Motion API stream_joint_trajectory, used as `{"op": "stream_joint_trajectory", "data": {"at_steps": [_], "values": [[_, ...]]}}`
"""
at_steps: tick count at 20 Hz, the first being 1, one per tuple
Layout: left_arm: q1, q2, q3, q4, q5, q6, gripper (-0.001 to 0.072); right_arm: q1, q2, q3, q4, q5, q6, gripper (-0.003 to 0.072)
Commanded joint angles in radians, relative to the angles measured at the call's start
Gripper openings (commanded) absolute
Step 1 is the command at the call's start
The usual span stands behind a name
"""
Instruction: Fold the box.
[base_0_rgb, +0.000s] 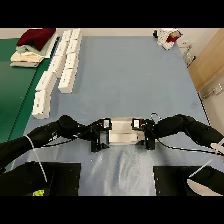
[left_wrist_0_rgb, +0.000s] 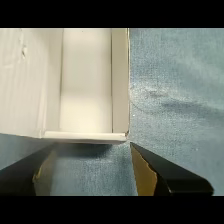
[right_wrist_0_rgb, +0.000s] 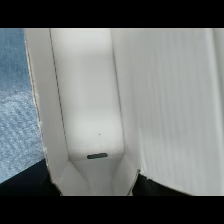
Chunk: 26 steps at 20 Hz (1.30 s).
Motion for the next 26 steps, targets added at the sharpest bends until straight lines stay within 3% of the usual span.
{"op": "stream_joint_trajectory", "data": {"at_steps": [1,26], "values": [[-0.010,-0.020,0.000,-0.055,0.033,0.030,0.0687,0.000,0.000,0.000,0.000,0.000,0.000,0.0428],[-0.073,-0.068,0.034,0.032,0.084,-0.058,0.0686,0.000,0.000,0.000,0.000,0.000,0.000,0.0428]]}}
